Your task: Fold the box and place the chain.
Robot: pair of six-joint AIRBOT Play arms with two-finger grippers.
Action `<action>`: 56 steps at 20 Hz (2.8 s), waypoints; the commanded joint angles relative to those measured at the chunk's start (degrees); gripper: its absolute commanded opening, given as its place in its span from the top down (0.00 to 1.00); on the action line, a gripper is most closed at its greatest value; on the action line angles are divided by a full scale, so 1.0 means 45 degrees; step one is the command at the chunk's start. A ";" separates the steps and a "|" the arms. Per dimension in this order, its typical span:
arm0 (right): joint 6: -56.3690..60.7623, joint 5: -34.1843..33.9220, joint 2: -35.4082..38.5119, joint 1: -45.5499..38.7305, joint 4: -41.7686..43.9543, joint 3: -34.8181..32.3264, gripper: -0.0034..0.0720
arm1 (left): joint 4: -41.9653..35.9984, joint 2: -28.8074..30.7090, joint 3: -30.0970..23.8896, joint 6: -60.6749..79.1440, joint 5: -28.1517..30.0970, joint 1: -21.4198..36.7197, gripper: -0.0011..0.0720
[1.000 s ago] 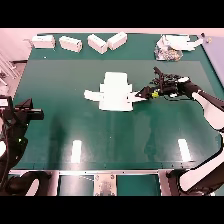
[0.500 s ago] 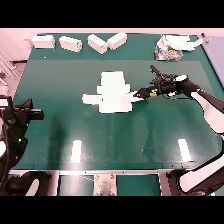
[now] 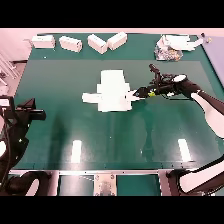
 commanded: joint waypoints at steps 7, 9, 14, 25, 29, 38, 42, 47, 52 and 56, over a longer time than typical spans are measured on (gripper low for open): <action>-0.0583 -0.1117 0.0340 0.0262 0.0617 -0.0714 0.94 | -0.0058 -0.0005 0.0015 0.0000 -0.2550 0.0000 0.26; -0.0801 -0.1112 0.0340 0.0262 0.0612 -0.0709 0.95 | -0.0170 -0.0010 0.0053 -0.0121 -0.2977 0.0000 0.26; -0.0981 -0.1112 0.0340 0.0262 0.0607 -0.0685 0.94 | -0.0175 -0.2268 0.1656 -0.0087 -0.4371 0.0000 0.26; -0.1559 -0.1069 0.0340 0.0311 0.0612 -0.0685 0.94 | -0.0398 -1.0263 0.6217 -0.0389 -0.7601 0.0000 0.30; -0.1545 -0.1069 0.0340 0.0316 0.0617 -0.0685 0.94 | 0.2132 -1.2016 0.8136 -0.1307 -0.8942 0.0039 0.38; -0.1540 -0.1064 0.0340 0.0311 0.0612 -0.0685 0.94 | 0.5581 -1.8608 1.5582 -0.6013 -1.3673 0.0000 0.38; -0.1540 -0.1064 0.0340 0.0316 0.0617 -0.0685 0.94 | 0.5935 -2.0142 1.7952 -0.7363 -1.5038 -0.0029 0.32; -0.1540 -0.1005 0.0340 0.0316 0.0622 -0.0685 0.94 | 0.6343 -2.1196 1.9764 -0.8310 -1.5625 -0.0393 0.32; -0.1545 -0.0952 0.0340 0.0311 0.0617 -0.0685 0.94 | 0.8179 -2.1969 2.1056 -0.9471 -1.5548 -0.1141 0.32; -0.1545 -0.0942 0.0340 0.0316 0.0617 -0.0685 0.94 | 0.7480 -2.2105 2.1065 -0.9554 -1.5625 -0.1326 0.32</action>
